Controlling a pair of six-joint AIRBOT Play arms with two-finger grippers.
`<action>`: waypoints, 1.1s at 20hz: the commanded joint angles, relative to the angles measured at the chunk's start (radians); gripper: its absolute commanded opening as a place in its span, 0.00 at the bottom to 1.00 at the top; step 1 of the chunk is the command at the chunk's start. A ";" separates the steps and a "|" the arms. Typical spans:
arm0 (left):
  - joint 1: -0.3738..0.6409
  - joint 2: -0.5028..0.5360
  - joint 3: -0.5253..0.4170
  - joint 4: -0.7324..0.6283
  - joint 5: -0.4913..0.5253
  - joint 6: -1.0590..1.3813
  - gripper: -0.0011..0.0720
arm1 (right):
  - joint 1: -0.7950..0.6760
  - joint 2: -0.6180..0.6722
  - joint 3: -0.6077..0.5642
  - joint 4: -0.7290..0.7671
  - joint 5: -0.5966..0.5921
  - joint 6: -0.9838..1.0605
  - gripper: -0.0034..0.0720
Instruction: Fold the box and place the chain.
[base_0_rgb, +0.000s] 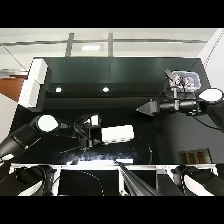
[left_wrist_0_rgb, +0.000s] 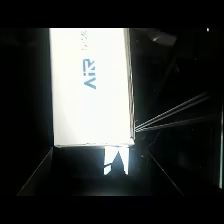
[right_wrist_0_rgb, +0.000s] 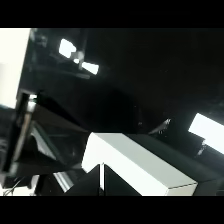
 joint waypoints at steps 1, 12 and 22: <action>-0.018 -0.019 0.084 0.036 -0.006 -0.188 0.99 | -0.011 0.007 0.002 -0.018 -0.018 0.000 0.10; -0.280 -0.242 0.169 0.008 0.255 -0.278 0.99 | -0.011 0.007 0.001 -0.045 -0.045 0.001 0.10; -0.283 -0.253 0.169 0.050 0.266 -0.278 0.99 | -0.011 0.007 0.001 -0.044 -0.048 0.001 0.10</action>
